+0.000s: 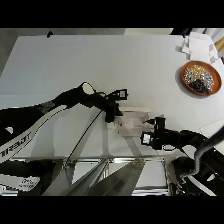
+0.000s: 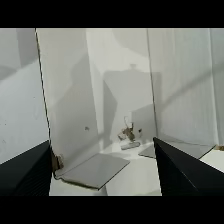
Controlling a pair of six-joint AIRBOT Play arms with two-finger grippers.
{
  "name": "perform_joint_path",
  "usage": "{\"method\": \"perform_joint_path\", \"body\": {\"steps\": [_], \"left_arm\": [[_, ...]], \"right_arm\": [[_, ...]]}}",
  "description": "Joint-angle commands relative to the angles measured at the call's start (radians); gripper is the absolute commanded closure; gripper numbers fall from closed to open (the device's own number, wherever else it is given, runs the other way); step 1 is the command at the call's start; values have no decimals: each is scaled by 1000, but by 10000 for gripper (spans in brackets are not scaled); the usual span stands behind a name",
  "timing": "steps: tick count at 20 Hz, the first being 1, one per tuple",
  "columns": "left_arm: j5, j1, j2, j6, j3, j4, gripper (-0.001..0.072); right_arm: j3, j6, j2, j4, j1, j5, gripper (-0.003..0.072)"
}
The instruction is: Fold the box and place the chain.
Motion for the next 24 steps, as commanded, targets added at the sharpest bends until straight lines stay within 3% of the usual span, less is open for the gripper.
{"method": "perform_joint_path", "body": {"steps": [1, 7, 17, 24], "left_arm": [[0, 0, 0, 0, 0, 0, 701], [0, 0, 0, 0, 0, 0, 701], [0, 0, 0, 0, 0, 0, 701], [0, 0, 0, 0, 0, 0, 701]], "right_arm": [[5, -1, 0, 28, 0, 8, 37], [7, -103, 0, 144, -139, 8, 34], [13, -178, -1, 227, -151, 8, 32], [43, -248, -6, 271, -260, 23, 7]]}}
